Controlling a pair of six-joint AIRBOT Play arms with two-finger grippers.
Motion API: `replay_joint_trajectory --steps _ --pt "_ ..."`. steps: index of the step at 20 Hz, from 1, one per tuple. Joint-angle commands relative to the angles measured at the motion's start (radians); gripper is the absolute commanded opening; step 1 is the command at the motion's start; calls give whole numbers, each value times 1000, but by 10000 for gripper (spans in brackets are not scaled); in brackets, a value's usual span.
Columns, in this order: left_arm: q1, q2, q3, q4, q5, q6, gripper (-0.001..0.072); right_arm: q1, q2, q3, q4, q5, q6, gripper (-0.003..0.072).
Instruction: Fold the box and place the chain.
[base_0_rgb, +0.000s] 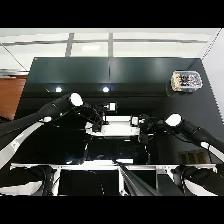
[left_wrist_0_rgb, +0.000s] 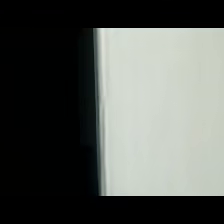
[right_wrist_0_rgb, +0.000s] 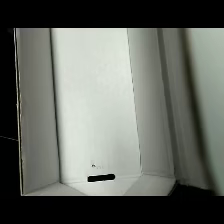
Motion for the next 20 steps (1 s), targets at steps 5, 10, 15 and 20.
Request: replay_joint_trajectory --steps 5,10,15,20 --pt "0 -1 1 0 1 0 32 1 -1 0 -1 -1 0 475" --pt "0 0 4 0 0 0 33 1 -1 0 -1 -1 0 475" --pt "10 8 60 19 -29 -66 459 1 -1 0 6 -11 6 475" --pt "62 59 138 312 -239 -382 712 1 -1 0 6 -12 7 467"
